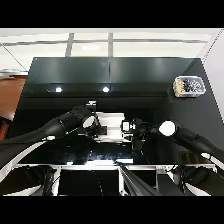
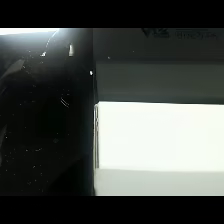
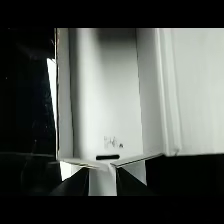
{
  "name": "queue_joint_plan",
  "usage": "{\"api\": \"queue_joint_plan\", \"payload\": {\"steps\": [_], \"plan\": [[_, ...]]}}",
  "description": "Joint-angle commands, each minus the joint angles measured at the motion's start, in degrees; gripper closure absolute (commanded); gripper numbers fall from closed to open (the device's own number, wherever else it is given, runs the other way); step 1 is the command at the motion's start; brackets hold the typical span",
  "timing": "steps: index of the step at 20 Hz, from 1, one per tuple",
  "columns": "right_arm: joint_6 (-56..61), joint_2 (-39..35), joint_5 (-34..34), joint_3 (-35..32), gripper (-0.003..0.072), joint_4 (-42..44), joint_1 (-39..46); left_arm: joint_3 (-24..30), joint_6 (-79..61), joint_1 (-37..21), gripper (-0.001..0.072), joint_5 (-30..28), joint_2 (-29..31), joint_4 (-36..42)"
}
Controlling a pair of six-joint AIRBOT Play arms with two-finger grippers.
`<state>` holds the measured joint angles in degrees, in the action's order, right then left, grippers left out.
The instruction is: Fold the box and place the chain.
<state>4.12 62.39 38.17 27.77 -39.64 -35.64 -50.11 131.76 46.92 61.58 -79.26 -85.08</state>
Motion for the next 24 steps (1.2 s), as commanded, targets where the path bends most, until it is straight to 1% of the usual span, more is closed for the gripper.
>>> {"api": "queue_joint_plan", "payload": {"steps": [1,5,8,9,10,11,12,13,14,15,16,17,19,20,22,23,24], "plan": [[0.02,1.40,-4.44,0.02,0.0503,6.03,-1.88,0.02,0.00,-0.02,0.0678,-0.48,-0.04,0.07],[0.02,3.89,-6.60,0.02,0.0503,10.62,-4.57,0.02,0.00,-0.02,0.0679,-0.48,-0.04,0.07],[0.09,4.81,-8.76,0.02,0.0501,11.10,-5.05,0.02,0.00,-0.02,0.0679,-0.46,-0.04,0.09],[0.22,4.81,-9.49,0.02,0.0456,11.15,-5.07,0.02,0.00,-0.02,0.0679,-0.46,-0.04,0.09],[0.22,4.79,-9.81,0.02,0.0345,11.13,-5.07,0.02,0.00,-0.02,0.0679,-0.46,-0.04,0.09],[0.22,4.81,-9.77,0.02,0.0348,11.10,-5.07,0.02,0.00,-0.02,0.0678,-0.46,-0.04,0.09],[0.44,4.81,-9.70,0.02,0.0458,11.13,-5.07,0.02,0.00,-0.02,0.0679,-0.48,-0.04,0.07],[1.25,4.79,-9.70,0.02,0.0418,11.13,-5.07,0.02,0.00,-0.02,0.0679,-0.46,-0.04,0.07],[1.73,4.79,-9.73,0.02,0.0254,11.10,-5.07,0.02,-0.02,-0.02,0.0679,-0.46,-0.04,0.07],[1.73,4.79,-9.77,0.02,0.0341,11.04,-5.07,0.02,-0.02,-0.02,0.0679,-0.46,-0.04,0.07],[1.88,4.76,-9.86,0.02,0.0521,10.45,-5.01,0.02,-0.04,-0.02,0.0679,-0.46,-0.04,0.07],[3.93,4.39,-10.45,0.02,0.0573,8.90,-4.85,0.02,-0.02,-0.02,0.0678,-0.42,-0.04,0.07],[15.30,1.75,-8.74,0.07,0.0578,2.27,-2.40,0.02,-0.04,-0.02,0.0679,-0.22,-0.04,0.07],[22.60,-0.59,-5.55,0.07,0.0667,-3.19,0.20,0.02,-0.02,-0.02,0.0679,-0.22,-0.04,0.07],[38.03,-5.62,1.64,0.07,0.0669,-13.03,7.74,0.02,-0.02,-0.02,0.0679,-0.26,-0.04,0.07],[45.55,-7.67,5.18,0.04,0.0669,-15.63,12.57,0.02,0.00,-0.02,0.0679,-0.28,-0.04,0.07],[52.72,-9.27,9.11,0.04,0.0668,-16.50,18.29,0.02,0.00,-0.02,0.0679,-0.31,-0.04,0.07]]}}
